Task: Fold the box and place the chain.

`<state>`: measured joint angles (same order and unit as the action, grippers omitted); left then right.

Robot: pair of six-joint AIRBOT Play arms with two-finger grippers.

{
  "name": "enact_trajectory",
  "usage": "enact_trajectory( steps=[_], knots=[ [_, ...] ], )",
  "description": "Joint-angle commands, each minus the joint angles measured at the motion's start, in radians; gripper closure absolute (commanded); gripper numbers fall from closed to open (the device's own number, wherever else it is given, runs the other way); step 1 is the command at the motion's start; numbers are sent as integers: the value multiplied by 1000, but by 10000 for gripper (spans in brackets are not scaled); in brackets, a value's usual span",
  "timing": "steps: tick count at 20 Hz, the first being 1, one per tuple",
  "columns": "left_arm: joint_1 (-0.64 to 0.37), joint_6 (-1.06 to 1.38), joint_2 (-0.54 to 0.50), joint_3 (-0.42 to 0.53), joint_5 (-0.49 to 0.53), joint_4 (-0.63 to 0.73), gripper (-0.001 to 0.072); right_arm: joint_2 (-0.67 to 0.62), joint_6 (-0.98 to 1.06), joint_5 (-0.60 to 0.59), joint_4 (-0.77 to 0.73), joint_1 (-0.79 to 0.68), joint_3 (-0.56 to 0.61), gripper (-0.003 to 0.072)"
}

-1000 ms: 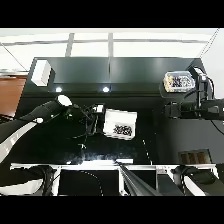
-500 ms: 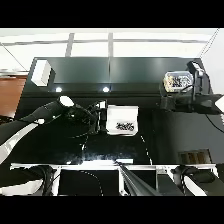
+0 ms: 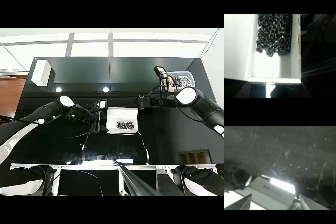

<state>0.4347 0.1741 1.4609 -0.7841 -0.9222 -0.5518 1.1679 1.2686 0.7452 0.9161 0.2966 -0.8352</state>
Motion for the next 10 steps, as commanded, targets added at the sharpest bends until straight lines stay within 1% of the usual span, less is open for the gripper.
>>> enact_trajectory(
  steps=[1, 2, 4, 7, 8, 10],
  knots=[
    [1, 6, 1, 0, 6, -1, 206, 27, -167, 31, -68, 11, -21, -5],
    [1, 6, 1, 0, 6, -1, 206, 27, -238, 68, -95, 11, -36, -6],
    [1, 6, 1, 0, 6, -1, 206, 27, -369, 143, -93, 11, -76, -5],
    [1, 6, 1, 0, 6, -1, 206, 27, -607, 296, -93, 11, -122, -5],
    [1, 6, 1, 0, 6, -1, 206, 27, -663, 344, -91, 11, -122, -5],
    [1, 6, 1, 0, 6, -1, 206, 27, -686, 412, -43, 19, -120, -5]
  ],
)
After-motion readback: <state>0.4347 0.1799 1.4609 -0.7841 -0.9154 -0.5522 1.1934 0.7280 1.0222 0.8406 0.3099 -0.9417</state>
